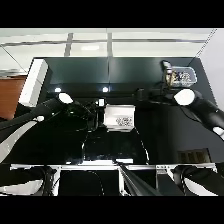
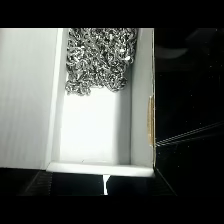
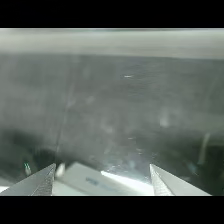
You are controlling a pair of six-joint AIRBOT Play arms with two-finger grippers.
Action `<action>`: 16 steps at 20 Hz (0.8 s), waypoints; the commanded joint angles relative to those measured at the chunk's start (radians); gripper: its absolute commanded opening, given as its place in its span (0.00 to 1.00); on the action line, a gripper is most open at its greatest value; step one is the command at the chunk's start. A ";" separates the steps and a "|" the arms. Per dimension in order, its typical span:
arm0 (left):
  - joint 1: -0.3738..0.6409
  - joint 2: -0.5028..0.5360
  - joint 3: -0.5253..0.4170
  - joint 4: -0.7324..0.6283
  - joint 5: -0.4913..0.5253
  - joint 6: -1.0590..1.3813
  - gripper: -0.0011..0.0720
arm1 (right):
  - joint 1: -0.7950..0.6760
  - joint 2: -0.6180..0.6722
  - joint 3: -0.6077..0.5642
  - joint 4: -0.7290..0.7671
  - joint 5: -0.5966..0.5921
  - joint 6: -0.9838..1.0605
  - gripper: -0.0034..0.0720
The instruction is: Fold the box and place the chain.
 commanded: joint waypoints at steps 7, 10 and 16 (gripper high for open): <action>-0.001 -0.001 0.001 -0.001 0.003 -0.001 0.56 | 0.060 -0.062 0.127 0.015 0.359 -0.658 0.98; -0.001 -0.001 0.001 -0.001 0.003 -0.001 0.56 | 0.060 -0.066 0.126 0.016 0.392 -0.782 0.98; -0.001 -0.001 0.001 -0.001 0.003 -0.001 0.56 | 0.060 -0.068 0.074 0.017 0.424 -0.882 0.98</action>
